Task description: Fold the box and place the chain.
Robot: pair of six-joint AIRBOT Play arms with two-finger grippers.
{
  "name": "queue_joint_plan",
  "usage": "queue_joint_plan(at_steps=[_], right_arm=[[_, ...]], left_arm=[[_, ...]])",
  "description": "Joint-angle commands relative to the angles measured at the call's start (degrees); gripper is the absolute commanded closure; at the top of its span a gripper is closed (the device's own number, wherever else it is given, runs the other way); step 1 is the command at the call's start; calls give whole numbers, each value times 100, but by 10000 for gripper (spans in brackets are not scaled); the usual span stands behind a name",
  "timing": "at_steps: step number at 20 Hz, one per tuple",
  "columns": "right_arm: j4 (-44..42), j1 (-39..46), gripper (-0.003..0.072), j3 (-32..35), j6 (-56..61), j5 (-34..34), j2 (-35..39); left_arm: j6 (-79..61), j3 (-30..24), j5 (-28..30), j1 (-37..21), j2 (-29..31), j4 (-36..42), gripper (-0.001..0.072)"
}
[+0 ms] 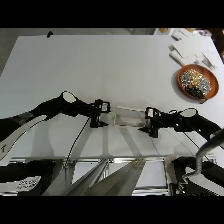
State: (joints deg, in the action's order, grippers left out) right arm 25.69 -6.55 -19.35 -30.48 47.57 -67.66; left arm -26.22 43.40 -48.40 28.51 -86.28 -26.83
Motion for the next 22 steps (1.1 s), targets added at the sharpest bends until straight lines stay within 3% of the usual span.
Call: queue_joint_plan(at_steps=[1, 10, 22], right_arm=[[-2, 0, 228, -2, 0, 0, 4], [-2, 0, 228, -2, 0, 0, 4], [-2, 0, 228, 0, 0, 0, 4]], left_arm=[[-114, 162, 22, 210, -151, 170, 8], [-249, 160, -282, 411, -240, 87, 5], [-227, 162, -17, 544, -431, 767, 16]])
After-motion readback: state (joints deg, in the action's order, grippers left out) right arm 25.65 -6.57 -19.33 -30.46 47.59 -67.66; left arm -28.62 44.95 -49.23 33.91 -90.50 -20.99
